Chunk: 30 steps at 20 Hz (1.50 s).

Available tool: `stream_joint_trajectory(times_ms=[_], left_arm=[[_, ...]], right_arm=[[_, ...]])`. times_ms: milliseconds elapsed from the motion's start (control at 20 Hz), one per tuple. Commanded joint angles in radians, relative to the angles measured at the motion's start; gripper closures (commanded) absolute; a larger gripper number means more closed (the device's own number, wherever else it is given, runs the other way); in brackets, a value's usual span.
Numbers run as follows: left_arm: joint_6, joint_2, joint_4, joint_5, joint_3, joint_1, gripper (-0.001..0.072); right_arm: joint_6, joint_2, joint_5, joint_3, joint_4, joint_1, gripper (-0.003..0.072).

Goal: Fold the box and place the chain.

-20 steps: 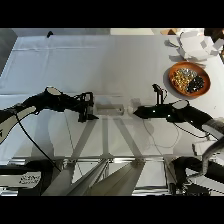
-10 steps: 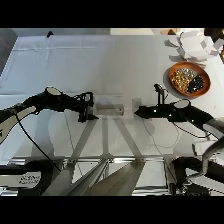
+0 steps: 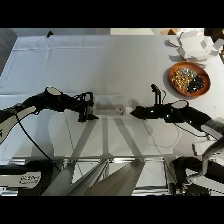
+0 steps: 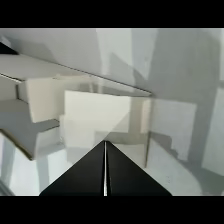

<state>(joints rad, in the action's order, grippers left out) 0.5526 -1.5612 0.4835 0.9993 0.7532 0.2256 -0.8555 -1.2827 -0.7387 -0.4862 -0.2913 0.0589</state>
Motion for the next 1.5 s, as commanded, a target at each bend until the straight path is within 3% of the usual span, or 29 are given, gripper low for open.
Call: stream_joint_trajectory(times_ms=[0,250,600,1000,1450], left_arm=[[0.0,0.0,0.0,0.0,0.0,0.0,0.038],[0.0,0.0,0.0,0.0,0.0,0.0,0.038],[0.0,0.0,0.0,0.0,0.0,0.0,0.038],[0.0,0.0,0.0,0.0,0.0,0.0,0.038],[0.0,0.0,0.0,0.0,0.0,0.0,0.038]], right_arm=[[0.018,0.031,-0.015,0.0,-0.037,-0.054,0.0682],[0.016,0.052,-0.138,0.001,-0.134,-0.139,0.0682],[-0.043,-0.049,-0.076,0.003,-0.124,-0.095,0.0684],[-0.064,-0.061,0.01,0.003,-0.117,-0.072,0.0685],[0.109,-0.055,-0.119,0.002,0.217,-0.052,0.0684]])
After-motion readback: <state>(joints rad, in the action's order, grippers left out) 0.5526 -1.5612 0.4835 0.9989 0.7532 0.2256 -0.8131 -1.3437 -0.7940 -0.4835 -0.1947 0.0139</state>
